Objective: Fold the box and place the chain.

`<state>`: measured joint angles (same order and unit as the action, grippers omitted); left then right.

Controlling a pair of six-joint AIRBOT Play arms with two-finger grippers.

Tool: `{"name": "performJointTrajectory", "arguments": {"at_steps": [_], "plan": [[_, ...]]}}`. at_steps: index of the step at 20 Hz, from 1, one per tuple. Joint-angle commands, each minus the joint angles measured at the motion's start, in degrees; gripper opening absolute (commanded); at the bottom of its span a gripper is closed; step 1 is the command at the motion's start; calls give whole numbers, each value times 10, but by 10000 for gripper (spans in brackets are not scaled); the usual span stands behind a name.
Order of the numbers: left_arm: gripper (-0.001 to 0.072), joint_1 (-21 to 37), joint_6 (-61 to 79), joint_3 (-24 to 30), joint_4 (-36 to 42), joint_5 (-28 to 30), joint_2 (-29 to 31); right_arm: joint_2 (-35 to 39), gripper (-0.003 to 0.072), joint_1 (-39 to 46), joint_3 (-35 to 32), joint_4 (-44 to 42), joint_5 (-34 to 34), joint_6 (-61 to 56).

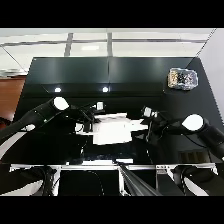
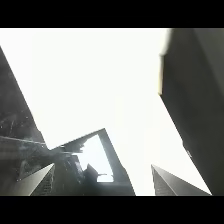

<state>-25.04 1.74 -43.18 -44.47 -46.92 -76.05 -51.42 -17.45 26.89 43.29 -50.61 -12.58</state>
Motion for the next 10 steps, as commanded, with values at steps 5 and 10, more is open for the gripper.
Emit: {"name": "performJointTrajectory", "arguments": {"at_steps": [5,10], "plan": [[28,0,0,-1,0,2,-1,-28,699,-71,-14,12,42,145],[29,-4,0,-1,-1,2,-1,-61,699,-131,-13,11,78,191]]}}
